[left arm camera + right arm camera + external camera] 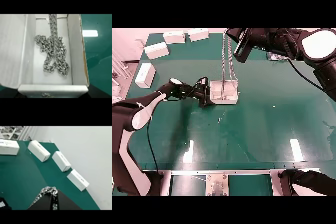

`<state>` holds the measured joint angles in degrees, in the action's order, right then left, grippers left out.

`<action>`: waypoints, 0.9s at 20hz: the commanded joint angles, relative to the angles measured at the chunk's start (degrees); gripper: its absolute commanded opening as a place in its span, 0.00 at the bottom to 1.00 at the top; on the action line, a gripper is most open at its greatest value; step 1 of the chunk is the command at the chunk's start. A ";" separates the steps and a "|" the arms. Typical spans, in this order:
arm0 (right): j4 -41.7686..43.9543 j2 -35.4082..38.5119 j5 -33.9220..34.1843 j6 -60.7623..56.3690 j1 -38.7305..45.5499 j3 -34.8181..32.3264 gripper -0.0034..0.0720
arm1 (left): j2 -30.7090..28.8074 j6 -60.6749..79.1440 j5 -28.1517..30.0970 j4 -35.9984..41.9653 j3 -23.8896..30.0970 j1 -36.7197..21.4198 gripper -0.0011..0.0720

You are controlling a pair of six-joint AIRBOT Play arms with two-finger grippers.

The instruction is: Fold the box and place the chain.

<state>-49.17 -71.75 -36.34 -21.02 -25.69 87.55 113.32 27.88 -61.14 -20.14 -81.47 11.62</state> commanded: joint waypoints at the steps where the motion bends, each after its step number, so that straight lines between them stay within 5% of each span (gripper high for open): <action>1: 0.04 -0.04 -2.25 -4.57 -0.28 -0.26 0.06 | -0.04 0.02 0.02 0.00 0.00 0.00 0.36; 10: 0.17 -0.09 -4.17 -10.49 -0.35 -6.95 0.06 | -0.04 0.02 0.02 0.00 0.00 -0.02 0.36; 18: -13.51 2.49 -1.16 -16.02 0.11 -6.29 0.06 | -0.04 0.02 0.00 0.00 0.00 -0.02 0.36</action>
<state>-56.36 -70.22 -38.02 -33.19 -25.56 81.14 113.32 27.88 -61.14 -20.14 -81.47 11.62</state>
